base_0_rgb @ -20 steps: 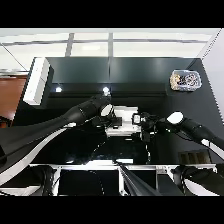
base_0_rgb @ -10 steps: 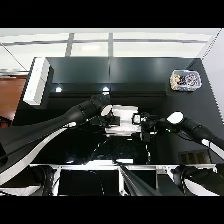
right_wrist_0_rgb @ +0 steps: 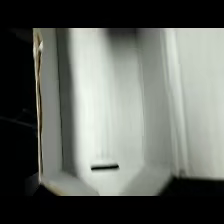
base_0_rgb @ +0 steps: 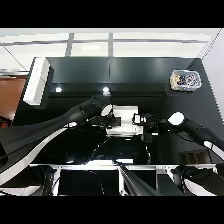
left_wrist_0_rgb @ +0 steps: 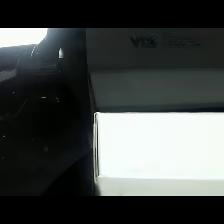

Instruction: Fold the box and place the chain.

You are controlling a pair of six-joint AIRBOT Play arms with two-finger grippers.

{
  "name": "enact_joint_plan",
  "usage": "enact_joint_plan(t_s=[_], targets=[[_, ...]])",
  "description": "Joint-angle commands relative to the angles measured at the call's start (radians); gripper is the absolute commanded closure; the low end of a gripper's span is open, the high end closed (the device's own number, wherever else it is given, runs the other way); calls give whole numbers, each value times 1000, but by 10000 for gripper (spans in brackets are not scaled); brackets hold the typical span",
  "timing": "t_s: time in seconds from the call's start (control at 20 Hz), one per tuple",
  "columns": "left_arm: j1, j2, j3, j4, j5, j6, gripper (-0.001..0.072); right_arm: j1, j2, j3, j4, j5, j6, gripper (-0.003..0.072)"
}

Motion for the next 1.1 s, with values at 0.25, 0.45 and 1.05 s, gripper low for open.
enact_joint_plan(t_s=[0.25,0.45,1.05], targets=[[0,-1,0,26,-5,-1,686,1,101,2,-84,61,67,-15],[0,-1,0,26,8,-1,685,1,99,0,-81,48,58,-14],[0,-1,0,26,30,6,685,19,47,0,174,23,40,509]])
